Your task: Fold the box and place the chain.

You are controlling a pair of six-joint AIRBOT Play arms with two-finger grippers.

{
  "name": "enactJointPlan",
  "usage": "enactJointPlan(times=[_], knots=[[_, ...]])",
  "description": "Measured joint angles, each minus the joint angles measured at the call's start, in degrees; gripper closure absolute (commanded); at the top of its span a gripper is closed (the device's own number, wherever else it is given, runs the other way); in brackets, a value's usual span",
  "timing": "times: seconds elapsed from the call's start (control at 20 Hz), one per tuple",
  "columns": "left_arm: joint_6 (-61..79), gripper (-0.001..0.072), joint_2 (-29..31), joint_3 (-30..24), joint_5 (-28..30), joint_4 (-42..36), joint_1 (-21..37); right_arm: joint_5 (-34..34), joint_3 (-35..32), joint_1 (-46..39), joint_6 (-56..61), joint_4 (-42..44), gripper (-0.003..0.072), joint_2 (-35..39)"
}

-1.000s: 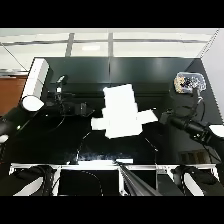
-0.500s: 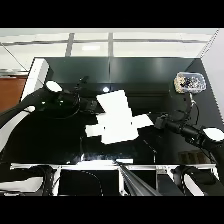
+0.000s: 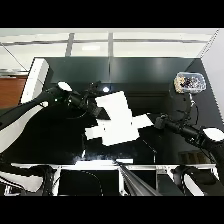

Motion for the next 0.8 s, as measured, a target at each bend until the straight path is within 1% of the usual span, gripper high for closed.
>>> enactJointPlan(times=[0.1, 0.15, 0.2, 0.25, 0.3, 0.35, 0.4, 0.45, 0.55, 0.65, 0.7, 0.8], knots=[[2.69, 0.0402, -0.31, 0.61, -1.25, 1.31, -0.07, 0.02, 0.0, 0.0, 0.13, -0.02, 0.0677, 0.0], [3.85, 0.0485, -0.35, 0.79, -1.31, 1.84, -0.04, 0.09, 0.0, 0.0, 0.33, -0.04, 0.0677, 0.0], [4.98, 0.0523, -0.44, 0.96, -1.64, 2.16, 0.0, 0.09, 0.0, 0.0, 0.35, -0.15, 0.0676, 0.0], [5.88, 0.0631, -0.46, 1.07, -1.88, 2.47, -0.02, 0.11, 0.0, 0.0, 0.59, -0.39, 0.0672, 0.0], [6.93, 0.0681, -0.48, 1.22, -2.23, 2.69, -0.02, 0.11, 0.0, 0.0, 0.83, -0.81, 0.0641, 0.0], [8.0, 0.0682, -0.52, 1.31, -2.43, 2.69, -0.02, 0.09, 0.0, -0.02, 1.64, -1.84, 0.051, 0.0], [8.55, 0.0684, -0.5, 1.4, -2.27, 3.13, -0.02, 0.09, 0.07, -0.26, 2.47, -3.23, 0.0284, 0.0], [9.18, 0.0685, -0.42, 1.42, -2.36, 3.19, -0.02, 0.39, 0.33, -0.85, 3.72, -5.49, 0.0041, 0.0], [10.01, 0.0687, 0.35, 1.51, -2.01, 3.56, -0.09, 1.99, 2.1, -3.06, 6.95, -12.35, 0.0041, 0.0], [10.36, 0.0687, 2.23, 1.49, -0.35, 5.29, -0.92, 5.2, 5.53, -6.12, 9.99, -21.42, 0.0042, 0.0], [10.45, 0.0687, 3.56, 1.27, 0.7, 6.45, -1.75, 6.82, 7.54, -7.65, 10.93, -25.55, 0.0042, 0.0], [11.56, 0.0684, 6.93, -0.42, 4.55, 9.14, -4.07, 9.86, 11.32, -10.25, 12.31, -33.31, 0.0042, 0.0]])
